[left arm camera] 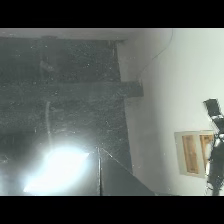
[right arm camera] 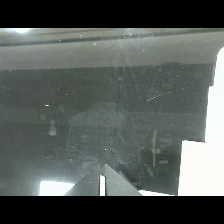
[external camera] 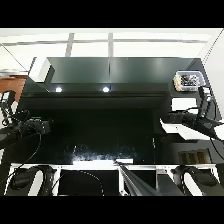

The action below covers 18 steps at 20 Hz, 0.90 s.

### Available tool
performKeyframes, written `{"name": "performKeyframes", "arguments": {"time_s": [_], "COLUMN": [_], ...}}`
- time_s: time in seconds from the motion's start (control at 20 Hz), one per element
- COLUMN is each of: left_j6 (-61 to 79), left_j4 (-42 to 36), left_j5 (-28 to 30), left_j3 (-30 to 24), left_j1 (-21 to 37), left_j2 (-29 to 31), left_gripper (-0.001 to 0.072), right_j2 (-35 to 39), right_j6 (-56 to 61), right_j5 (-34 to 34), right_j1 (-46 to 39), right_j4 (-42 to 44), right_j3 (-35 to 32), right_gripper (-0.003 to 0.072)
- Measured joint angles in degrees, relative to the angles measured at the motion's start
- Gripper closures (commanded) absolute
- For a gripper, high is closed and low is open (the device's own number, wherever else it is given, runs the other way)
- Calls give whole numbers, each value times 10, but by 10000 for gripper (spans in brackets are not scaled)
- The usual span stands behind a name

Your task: Fold the box and place the chain.

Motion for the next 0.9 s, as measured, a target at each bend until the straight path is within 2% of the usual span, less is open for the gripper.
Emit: {"name": "performKeyframes", "arguments": {"time_s": [0.2,0.45,0.5,0.55,0.6,0.75,0.9], "left_j6": [0,0,0,0,0,-2,0], "left_j4": [-11,-60,-64,-69,-71,-75,-84], "left_j5": [22,62,66,74,77,87,83], "left_j3": [0,0,0,0,0,0,0], "left_j1": [0,0,0,0,0,0,-1], "left_j2": [0,0,0,0,0,0,0], "left_gripper": [681,676,551,244,1,0,0], "right_j2": [0,0,0,0,0,0,-4], "right_j6": [0,0,0,0,0,0,0], "right_j5": [0,-1,-7,-18,-32,-83,-204], "right_j1": [0,0,0,0,0,0,-17], "right_j4": [0,1,2,2,2,2,-30], "right_j3": [0,0,0,0,0,0,5], "right_gripper": [648,646,620,247,-24,-23,-19]}}
